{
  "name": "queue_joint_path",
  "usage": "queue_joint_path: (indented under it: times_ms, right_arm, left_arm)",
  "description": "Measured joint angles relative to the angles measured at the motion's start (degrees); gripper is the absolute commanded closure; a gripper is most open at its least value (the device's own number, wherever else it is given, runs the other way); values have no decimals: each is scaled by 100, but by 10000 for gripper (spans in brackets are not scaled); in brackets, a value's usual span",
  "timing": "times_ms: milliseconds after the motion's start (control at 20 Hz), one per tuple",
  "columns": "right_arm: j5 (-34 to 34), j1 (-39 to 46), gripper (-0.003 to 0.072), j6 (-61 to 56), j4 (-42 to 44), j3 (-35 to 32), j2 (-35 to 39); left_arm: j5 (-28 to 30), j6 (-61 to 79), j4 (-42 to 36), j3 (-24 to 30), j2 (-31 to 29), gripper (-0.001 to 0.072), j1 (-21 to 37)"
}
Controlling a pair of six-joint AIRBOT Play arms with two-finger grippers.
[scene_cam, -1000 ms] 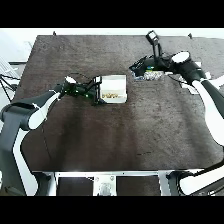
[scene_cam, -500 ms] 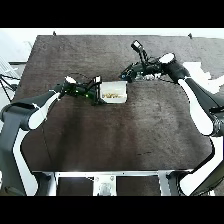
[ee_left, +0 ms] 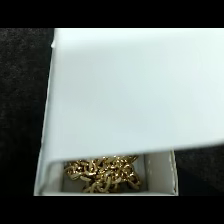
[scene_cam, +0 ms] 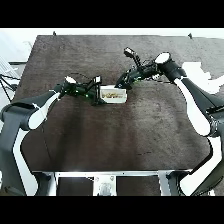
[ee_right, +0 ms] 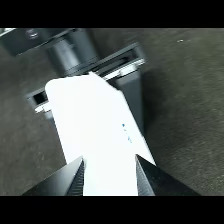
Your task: Fold the box and place the chain.
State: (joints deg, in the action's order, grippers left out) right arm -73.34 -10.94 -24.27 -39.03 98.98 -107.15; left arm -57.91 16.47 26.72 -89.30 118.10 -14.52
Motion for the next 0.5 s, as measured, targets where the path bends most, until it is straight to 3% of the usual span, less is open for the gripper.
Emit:
queue_joint_path:
  times_ms: [500]
  right_arm:
    - [-201, -160, 305, 87, -402, 7, -39]
  left_arm:
    - [0, 2, -2, 0, 0, 359, 0]
